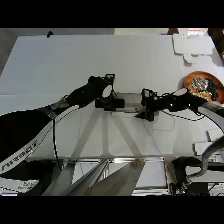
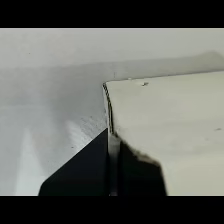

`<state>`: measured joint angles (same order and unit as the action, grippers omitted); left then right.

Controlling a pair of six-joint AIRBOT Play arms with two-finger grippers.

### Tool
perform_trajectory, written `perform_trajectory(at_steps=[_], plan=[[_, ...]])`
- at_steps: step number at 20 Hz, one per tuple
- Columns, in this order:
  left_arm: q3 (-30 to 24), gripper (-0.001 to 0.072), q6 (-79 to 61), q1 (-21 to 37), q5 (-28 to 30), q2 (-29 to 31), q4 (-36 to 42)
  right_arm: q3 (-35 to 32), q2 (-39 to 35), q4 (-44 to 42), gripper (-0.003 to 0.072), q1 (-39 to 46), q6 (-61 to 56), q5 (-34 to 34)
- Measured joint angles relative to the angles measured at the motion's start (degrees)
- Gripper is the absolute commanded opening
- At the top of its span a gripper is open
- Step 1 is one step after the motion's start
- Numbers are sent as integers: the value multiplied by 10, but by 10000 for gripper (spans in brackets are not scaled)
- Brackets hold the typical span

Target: Fold the box and place the chain.

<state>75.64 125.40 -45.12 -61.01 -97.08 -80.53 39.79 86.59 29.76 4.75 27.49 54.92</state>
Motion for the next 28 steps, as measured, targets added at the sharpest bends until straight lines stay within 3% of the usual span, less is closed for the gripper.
perform_trajectory(at_steps=[2, 3, 5, 6, 14, 19, 26, 27, 28], plan=[[0, 15, 2, -2, 2, -1, 1, 0, 0, 0, 500, 0, 0, -1], [0, 71, 3, -2, 3, -2, 1, 0, 0, 0, 500, 0, 0, -1], [0, 314, 4, -2, 16, -3, 5, 0, 0, 1, 500, 0, 0, -3], [0, 381, 4, -3, 16, -3, 10, 0, 0, 0, 500, 0, 0, -4], [0, 395, -65, 15, -6, 50, 17, 0, 0, 0, 500, 0, 0, -3], [0, 395, -176, 45, -57, 109, 61, 0, 0, 0, 500, 0, 0, -3], [-18, 397, -502, 126, -121, 138, 121, 0, 0, 0, 500, 0, 0, -3], [-28, 425, -565, 141, -119, 138, 136, 0, 0, 0, 500, 0, 0, -3], [-40, 506, -635, 157, -113, 139, 156, 0, 0, 0, 500, 0, 0, -3]])
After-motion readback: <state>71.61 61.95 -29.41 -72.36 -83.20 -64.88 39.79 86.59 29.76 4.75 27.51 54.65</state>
